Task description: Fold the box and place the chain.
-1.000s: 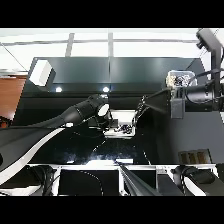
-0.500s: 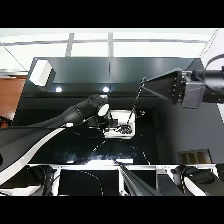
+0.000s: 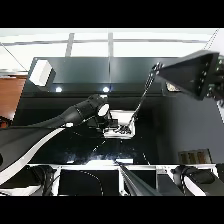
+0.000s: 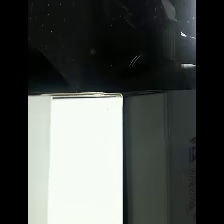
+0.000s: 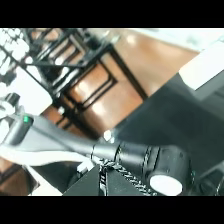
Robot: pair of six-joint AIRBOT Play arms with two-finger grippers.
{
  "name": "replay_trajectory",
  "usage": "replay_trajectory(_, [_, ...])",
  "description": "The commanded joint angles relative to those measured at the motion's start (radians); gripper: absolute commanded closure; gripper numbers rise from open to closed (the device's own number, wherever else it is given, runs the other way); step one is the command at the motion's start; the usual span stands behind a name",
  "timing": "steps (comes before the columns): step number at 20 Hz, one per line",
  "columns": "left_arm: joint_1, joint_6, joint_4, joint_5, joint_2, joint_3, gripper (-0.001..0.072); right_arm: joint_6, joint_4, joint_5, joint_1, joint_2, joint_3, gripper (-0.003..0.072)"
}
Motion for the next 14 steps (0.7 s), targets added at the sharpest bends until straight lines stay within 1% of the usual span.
replay_trajectory(1, [0.0, 0.0, 0.0, 0.0, 0.0, 0.0, 0.0681, 0.02, -0.049, 0.055, 0.038, -0.001, -0.047, 0.0679])
replay_trajectory(3, [0.0, 0.0, 0.0, 0.0, 0.0, 0.0, 0.0681, 0.019, -0.071, 0.043, 0.061, -0.001, -0.109, 0.0679])
replay_trajectory(5, [0.0, 0.0, 0.002, 0.001, 0.0, 0.0, 0.0681, 0.019, -0.118, 0.001, 0.062, -0.002, -0.179, 0.0679])
replay_trajectory(7, [0.0, 0.0, 0.005, 0.002, 0.0, 0.0, 0.0681, 0.02, -0.159, -0.042, 0.062, -0.003, -0.273, 0.0679])
replay_trajectory(9, [0.0, 0.0, 0.005, 0.001, 0.0, 0.0, 0.0681, 0.026, -0.158, -0.081, 0.07, -0.003, -0.375, 0.0679])
replay_trajectory(12, [0.0, 0.0, 0.005, 0.002, 0.0, 0.0, 0.0681, 0.028, -0.157, -0.219, 0.13, -0.011, -0.522, 0.0679])
replay_trajectory(14, [0.0, 0.0, 0.005, 0.005, 0.0, 0.0, 0.0681, 0.027, -0.158, -0.285, 0.185, -0.054, -0.577, 0.0679])
